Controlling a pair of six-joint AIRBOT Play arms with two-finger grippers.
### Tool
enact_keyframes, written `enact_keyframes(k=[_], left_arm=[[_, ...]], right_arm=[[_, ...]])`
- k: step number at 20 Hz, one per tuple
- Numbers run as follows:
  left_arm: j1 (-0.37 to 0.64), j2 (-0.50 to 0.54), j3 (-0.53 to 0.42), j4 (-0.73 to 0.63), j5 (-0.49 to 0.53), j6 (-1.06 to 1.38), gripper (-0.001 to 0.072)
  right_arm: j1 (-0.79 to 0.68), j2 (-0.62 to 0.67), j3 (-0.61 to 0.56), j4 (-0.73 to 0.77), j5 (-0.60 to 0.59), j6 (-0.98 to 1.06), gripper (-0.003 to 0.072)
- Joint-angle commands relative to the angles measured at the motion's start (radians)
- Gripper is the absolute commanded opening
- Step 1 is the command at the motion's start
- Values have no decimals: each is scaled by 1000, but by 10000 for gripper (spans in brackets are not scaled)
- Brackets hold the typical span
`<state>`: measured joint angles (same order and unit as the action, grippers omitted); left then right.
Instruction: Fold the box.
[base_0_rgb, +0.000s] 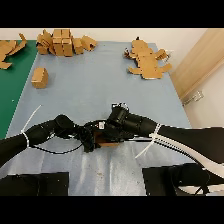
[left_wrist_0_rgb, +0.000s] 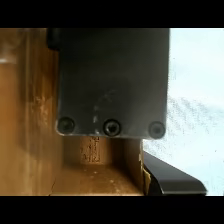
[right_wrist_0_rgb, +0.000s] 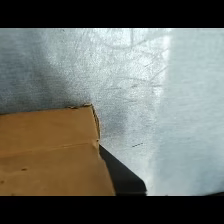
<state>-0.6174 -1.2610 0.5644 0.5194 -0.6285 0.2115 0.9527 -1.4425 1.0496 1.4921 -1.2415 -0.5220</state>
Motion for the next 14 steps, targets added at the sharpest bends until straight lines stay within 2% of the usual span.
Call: enact_keyframes(k=[1, 3, 8, 9, 11, 14], left_arm=[[0, 0, 0, 0, -1, 0, 612], [0, 0, 0, 0, -1, 0, 612], [0, 0, 0, 0, -2, 0, 612], [0, 0, 0, 0, -1, 0, 612], [0, 0, 0, 0, -1, 0, 612], [0, 0, 0, 0, -1, 0, 612]], right_arm=[[3, -3, 0, 4, 56, -18, 57], [3, -2, 0, 3, 55, -18, 177], [3, -1, 0, -8, 44, -17, 182], [3, -1, 0, -11, 36, -17, 169], [3, 1, 0, -22, -5, -17, 75], [3, 18, 0, -65, -71, -17, 22]])
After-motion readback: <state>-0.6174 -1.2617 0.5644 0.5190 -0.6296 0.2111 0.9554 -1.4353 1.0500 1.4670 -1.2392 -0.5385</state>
